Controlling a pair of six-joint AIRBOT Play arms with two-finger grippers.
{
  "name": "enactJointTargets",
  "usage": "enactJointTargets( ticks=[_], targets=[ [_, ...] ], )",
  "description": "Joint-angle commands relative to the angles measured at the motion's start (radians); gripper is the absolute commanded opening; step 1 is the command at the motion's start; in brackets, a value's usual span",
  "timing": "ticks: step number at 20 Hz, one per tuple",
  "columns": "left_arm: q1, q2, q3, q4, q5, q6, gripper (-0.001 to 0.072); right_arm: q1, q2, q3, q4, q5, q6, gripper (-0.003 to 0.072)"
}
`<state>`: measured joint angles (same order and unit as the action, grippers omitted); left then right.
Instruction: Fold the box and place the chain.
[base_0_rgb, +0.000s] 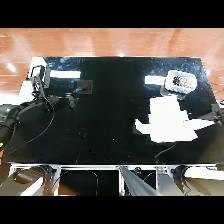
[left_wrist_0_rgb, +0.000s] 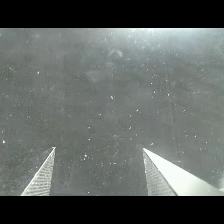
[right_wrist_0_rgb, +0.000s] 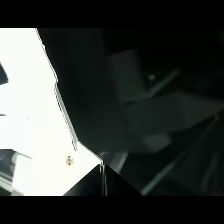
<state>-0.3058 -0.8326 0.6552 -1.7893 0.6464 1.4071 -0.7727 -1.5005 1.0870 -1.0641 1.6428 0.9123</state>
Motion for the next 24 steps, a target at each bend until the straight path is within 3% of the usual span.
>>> enactJointTargets(
  ticks=[1, 5, 10, 14, 17, 20, 21, 24],
  targets=[
    [0.000, -0.001, 0.009, -0.010, 0.002, 0.000, 0.0612, 0.125, 0.109, -0.138, 0.098, -0.060, 0.009, 0.0033],
    [0.000, -0.001, 0.009, -0.068, 0.007, -0.002, 0.0611, 0.439, 0.239, -0.256, 0.257, -0.301, 0.042, 0.0033],
    [-0.002, -0.011, 0.009, -0.188, 0.066, -0.002, 0.0608, 0.834, 0.345, -0.283, 0.273, -0.691, 0.079, 0.0032],
    [-0.026, -0.093, 0.008, -0.250, 0.241, 0.006, 0.0608, 0.959, 0.448, -0.330, 0.198, -0.785, 0.074, 0.0032],
    [-0.059, -0.171, 0.009, -0.294, 0.238, 0.103, 0.0607, 0.989, 0.534, -0.426, 0.143, -0.803, 0.074, 0.0032],
    [-0.007, -0.253, 0.010, -0.316, 0.236, 0.127, 0.0591, 0.989, 0.573, -0.488, 0.137, -0.815, 0.083, 0.0032],
    [0.018, -0.275, 0.010, -0.377, 0.237, 0.193, 0.0592, 0.989, 0.573, -0.490, 0.138, -0.813, 0.087, 0.0032],
    [0.076, -0.351, 0.010, -0.745, 0.321, 0.668, 0.0597, 0.989, 0.573, -0.490, 0.140, -0.813, 0.096, 0.0032]
  ],
)
